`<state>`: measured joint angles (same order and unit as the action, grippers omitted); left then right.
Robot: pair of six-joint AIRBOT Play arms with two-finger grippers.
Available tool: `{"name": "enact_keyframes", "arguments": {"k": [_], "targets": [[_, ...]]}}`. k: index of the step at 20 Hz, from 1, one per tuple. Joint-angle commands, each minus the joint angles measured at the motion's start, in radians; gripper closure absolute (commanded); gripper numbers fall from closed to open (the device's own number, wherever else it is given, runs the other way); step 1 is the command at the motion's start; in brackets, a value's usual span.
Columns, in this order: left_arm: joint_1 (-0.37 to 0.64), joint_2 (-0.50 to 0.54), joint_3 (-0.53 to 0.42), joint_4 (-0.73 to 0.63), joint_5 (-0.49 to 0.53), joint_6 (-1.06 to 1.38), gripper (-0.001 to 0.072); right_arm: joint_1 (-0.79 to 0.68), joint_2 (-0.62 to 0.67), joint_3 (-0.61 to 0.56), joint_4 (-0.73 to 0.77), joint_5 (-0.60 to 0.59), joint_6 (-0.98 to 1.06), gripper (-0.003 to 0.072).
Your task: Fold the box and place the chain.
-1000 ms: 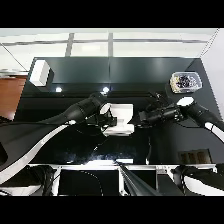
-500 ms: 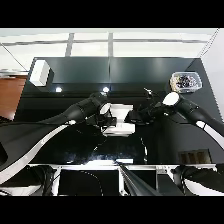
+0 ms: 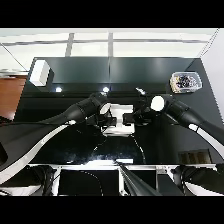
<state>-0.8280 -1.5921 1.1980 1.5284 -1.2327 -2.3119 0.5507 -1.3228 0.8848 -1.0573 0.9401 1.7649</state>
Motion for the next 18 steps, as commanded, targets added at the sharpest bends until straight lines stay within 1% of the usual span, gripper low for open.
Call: {"name": "enact_keyframes", "arguments": {"k": [1, 6, 13, 14, 15, 17, 18], "targets": [[0.001, 0.0, 0.0, 0.0, 0.002, 0.0, 0.0684, 0.069, -0.001, 0.03, -0.167, -0.001, 0.165, 0.0209], [0.001, 0.0, 0.0, 0.004, 0.006, 0.0, 0.0685, 0.127, -0.003, 0.037, -0.292, 0.051, 0.276, 0.0236], [0.001, 0.0, 0.0, 0.003, 0.001, 0.0, 0.0685, 0.137, -0.003, 0.037, -0.28, 0.084, 0.273, 0.0232], [0.001, 0.0, 0.0, 0.003, 0.002, 0.0, 0.0684, 0.137, -0.003, 0.037, -0.278, 0.089, 0.269, 0.0172], [0.001, 0.0, 0.0, 0.004, 0.001, 0.0, 0.0685, 0.137, -0.003, 0.038, -0.278, 0.095, 0.264, 0.008], [0.001, 0.0, 0.0, 0.004, 0.002, 0.0, 0.0684, 0.131, -0.002, 0.039, -0.269, 0.101, 0.248, 0.008], [0.001, 0.0, 0.0, 0.004, 0.001, 0.0, 0.0684, 0.121, -0.002, 0.039, -0.24, 0.101, 0.236, 0.008]]}}
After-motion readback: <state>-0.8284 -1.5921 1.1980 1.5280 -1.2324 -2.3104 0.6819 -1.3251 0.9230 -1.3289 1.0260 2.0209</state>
